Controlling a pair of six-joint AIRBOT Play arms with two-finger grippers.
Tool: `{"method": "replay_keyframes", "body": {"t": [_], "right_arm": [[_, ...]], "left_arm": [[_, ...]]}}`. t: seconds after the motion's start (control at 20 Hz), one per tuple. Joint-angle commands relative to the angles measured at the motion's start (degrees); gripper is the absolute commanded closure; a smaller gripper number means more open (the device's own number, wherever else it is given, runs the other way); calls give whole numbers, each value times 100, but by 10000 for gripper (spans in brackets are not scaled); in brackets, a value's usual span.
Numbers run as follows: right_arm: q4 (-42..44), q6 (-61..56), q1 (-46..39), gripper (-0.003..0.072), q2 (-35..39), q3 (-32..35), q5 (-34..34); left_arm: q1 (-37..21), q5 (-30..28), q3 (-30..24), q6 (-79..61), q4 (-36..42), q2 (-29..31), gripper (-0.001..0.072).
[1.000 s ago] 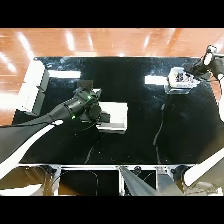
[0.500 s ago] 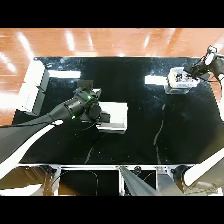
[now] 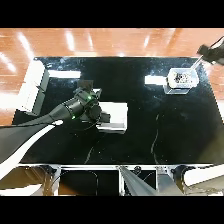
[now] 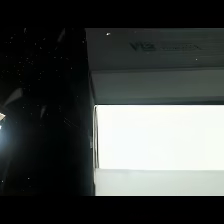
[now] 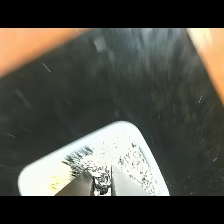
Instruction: Fold the box and place the chain.
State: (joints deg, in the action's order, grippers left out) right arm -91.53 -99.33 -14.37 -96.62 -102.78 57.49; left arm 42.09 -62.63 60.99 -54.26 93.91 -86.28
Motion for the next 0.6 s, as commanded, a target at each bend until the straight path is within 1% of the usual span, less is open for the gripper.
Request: {"method": "replay_keyframes", "body": {"t": [0.0,0.3,0.55], "right_arm": [[2,153,50,667,903,-4,20],[4,328,459,667,2686,-2,-42],[7,446,1276,666,4026,-2,28]], "left_arm": [[11,-7,0,-13,11,-4,687],[13,9,-2,-13,4,-4,686],[11,2,0,-13,2,-4,686]]}}
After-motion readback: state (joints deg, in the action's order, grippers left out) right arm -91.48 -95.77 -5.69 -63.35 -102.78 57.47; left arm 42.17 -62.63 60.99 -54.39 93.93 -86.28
